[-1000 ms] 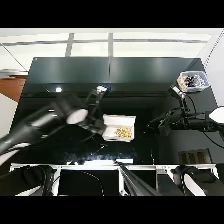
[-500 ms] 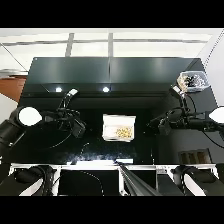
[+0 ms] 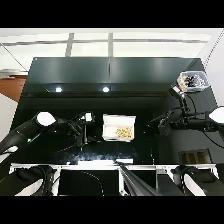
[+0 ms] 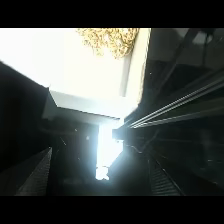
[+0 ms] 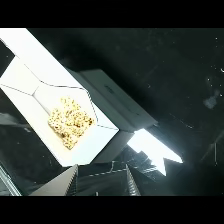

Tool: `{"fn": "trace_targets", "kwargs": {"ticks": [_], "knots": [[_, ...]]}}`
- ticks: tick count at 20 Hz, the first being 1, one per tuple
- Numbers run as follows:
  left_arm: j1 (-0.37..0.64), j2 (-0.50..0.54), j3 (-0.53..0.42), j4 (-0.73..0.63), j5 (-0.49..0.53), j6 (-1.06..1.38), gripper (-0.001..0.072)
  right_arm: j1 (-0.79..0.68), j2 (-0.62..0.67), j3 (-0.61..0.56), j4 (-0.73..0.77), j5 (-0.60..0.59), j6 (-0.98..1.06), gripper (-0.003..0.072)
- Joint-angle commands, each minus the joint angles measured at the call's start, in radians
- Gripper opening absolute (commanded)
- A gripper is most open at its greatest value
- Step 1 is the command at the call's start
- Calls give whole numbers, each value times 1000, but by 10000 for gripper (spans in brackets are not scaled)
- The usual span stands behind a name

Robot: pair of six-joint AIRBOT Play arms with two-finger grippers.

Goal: Fold the box and place the chain.

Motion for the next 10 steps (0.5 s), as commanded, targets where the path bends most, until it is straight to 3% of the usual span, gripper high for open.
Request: {"fn": "trace_targets", "kwargs": {"ticks": [1, 10], "knots": [[13, -91, 8, -104, -3, 210, 701, 0, -1, 1, 0, -3, 3, 366], [4, -187, 93, -142, -58, 243, 700, 0, -1, 1, 0, -4, 3, 366]]}}
